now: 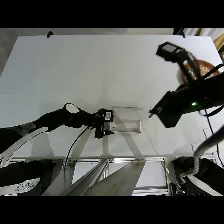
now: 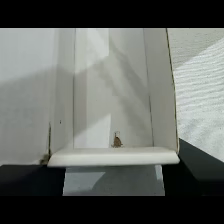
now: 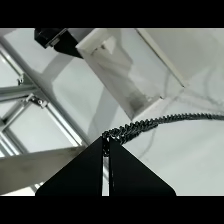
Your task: Fold the box and place the chain.
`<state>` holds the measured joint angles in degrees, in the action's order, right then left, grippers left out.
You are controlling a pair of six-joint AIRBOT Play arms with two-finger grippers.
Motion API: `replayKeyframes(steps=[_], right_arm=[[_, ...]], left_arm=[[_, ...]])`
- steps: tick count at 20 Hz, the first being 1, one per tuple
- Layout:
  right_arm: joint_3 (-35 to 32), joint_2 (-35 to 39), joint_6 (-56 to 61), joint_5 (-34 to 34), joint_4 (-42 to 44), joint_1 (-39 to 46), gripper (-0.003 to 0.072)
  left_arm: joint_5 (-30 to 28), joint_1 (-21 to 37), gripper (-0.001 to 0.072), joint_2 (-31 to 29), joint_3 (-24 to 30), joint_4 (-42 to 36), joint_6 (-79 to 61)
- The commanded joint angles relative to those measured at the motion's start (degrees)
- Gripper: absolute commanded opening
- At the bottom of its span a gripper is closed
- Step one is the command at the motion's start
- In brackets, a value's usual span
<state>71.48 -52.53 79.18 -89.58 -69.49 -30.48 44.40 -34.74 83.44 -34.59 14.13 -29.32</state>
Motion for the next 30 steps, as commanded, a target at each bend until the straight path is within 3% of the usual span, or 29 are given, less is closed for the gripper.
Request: replayKeyframes(steps=[1, 12, 26, 30], right_arm=[[-4.66, 0.04, 3.63, 7.89, -2.75, -7.76, 0.0014], [-28.87, 0.0, 9.6, 41.33, -1.05, -11.67, 0.0014], [-30.62, -10.49, 9.51, 43.5, -0.26, -11.67, 0.0018], [-30.62, -10.49, 9.51, 42.05, -0.15, -11.67, 0.0068]], left_arm=[[0.0, 0.02, 0.0273, -0.04, -0.02, 0.02, 0.0], [0.0, 0.02, 0.0273, -0.04, -0.02, 0.0, 0.0], [0.0, 0.02, 0.0273, -0.04, -0.02, 0.0, 0.0], [0.0, 0.02, 0.0274, -0.04, -0.02, 0.02, 0.0]])
